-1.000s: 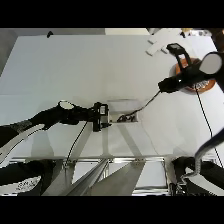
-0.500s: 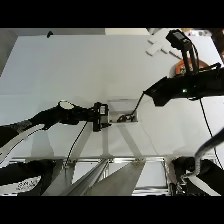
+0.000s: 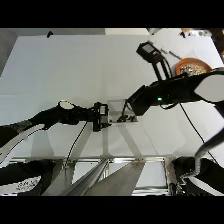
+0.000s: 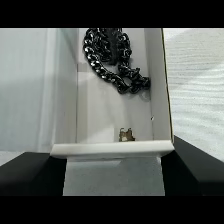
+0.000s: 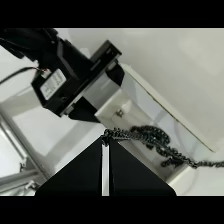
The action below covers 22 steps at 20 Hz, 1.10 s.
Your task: Fold the box and place the chain.
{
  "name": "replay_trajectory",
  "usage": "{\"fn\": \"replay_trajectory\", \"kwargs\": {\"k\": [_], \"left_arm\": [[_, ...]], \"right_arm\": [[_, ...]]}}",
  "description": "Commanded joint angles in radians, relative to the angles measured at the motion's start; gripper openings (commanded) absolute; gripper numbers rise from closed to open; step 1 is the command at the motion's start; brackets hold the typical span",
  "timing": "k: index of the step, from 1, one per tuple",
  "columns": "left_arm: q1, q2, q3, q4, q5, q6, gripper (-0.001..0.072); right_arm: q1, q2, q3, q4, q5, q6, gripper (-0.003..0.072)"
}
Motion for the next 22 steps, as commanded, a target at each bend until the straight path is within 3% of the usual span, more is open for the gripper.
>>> {"fn": "replay_trajectory", "kwargs": {"k": [1,9,11,12,17,22], "left_arm": [[0.0,0.0,0.0,0.0,0.0,0.0,0.0063],[0.0,0.0,0.0,0.0,0.0,0.0,0.0063],[0.0,0.0,0.0,0.0,0.0,0.0,0.0063],[0.0,0.0,0.0,0.0,0.0,0.0,0.0063],[0.0,0.0,0.0,0.0,0.001,0.0,0.0063],[0.0,0.0,0.0,0.0,0.0,0.0,0.0063]], "right_arm": [[0.008,-0.082,-0.06,-0.002,-0.016,0.01,0.0009],[0.02,-0.219,-0.121,-0.005,-0.033,-0.018,0.0024],[0.025,-0.218,-0.12,0.015,-0.033,-0.021,0.0272],[0.022,-0.207,-0.117,0.031,-0.031,-0.03,0.0294],[-0.033,-0.087,-0.037,-0.018,-0.035,-0.1,0.0294],[-0.241,-0.08,0.038,-0.2,-0.071,-0.006,0.0298]]}}
